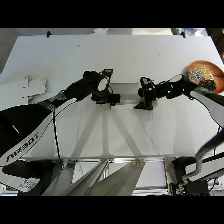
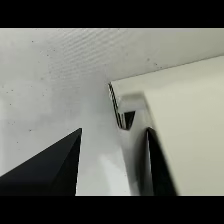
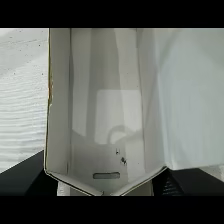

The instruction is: Fold the box and place the chain.

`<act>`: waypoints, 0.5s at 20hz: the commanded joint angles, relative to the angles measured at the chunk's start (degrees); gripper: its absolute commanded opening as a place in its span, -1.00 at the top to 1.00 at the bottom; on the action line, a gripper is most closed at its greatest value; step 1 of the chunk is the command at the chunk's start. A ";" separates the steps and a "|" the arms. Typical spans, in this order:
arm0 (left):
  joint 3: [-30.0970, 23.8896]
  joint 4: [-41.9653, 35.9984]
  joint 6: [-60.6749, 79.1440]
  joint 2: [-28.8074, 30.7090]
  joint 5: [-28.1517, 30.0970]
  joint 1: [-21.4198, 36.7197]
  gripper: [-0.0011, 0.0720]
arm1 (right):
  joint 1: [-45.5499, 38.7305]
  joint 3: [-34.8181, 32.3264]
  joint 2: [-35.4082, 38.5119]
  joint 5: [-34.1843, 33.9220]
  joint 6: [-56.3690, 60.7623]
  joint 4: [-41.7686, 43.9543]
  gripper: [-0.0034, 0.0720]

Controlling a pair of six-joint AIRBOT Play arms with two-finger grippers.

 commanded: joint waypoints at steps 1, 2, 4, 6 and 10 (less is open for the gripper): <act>2.56 0.42 -7.91 -0.72 -2.54 -0.24 -0.22 | -0.02 0.02 -0.02 0.11 -0.02 -0.02 -0.46; 2.69 0.46 -9.33 -0.79 -2.95 -0.26 -0.22 | -0.02 0.02 -0.02 0.11 -0.02 -0.02 -0.46; 2.69 1.16 -9.70 -0.94 -3.28 -0.50 -0.22 | -0.02 0.02 -0.02 0.11 -0.02 -0.02 -0.46; 2.69 2.56 -10.05 -1.49 -3.45 -1.20 -0.22 | -0.02 0.02 -0.02 0.11 -0.02 -0.02 -0.46; 2.69 1.68 -10.12 -4.11 -3.93 -2.95 -0.11 | -0.02 0.02 -0.02 0.11 -0.02 -0.02 -0.46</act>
